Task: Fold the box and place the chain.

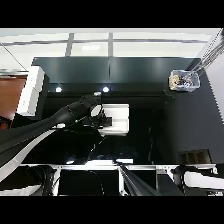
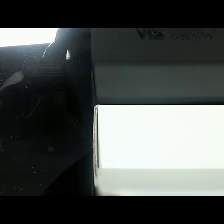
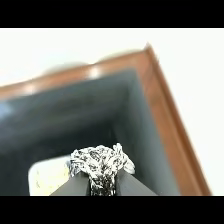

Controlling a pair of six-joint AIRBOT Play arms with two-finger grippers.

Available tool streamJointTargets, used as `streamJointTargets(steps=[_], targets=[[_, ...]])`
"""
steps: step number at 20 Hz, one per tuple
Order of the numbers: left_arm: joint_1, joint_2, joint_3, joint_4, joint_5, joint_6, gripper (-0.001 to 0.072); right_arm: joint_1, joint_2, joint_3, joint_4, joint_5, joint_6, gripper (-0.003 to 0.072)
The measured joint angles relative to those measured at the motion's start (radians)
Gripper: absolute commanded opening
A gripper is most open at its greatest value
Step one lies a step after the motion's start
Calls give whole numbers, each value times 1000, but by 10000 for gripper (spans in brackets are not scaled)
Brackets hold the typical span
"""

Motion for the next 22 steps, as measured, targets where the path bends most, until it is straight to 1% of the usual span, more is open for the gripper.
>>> streamJointTargets(steps=[3,5,8,12,16,19,22], targets=[[0,0,0,0,0,0,29,1,71,0,3,-52,-14,14],[0,0,0,0,-3,0,29,-1,91,0,10,-77,-19,14],[0,0,0,0,-5,0,29,-13,91,0,15,-109,-23,14],[0,0,0,0,-8,0,29,-33,55,0,19,-129,-23,14],[0,0,0,0,-10,0,29,-42,-44,0,56,-109,-27,15],[0,0,0,0,-10,0,29,-45,-161,0,85,-48,-31,15],[0,0,0,0,-10,0,29,-50,-292,0,75,20,-9,15]])
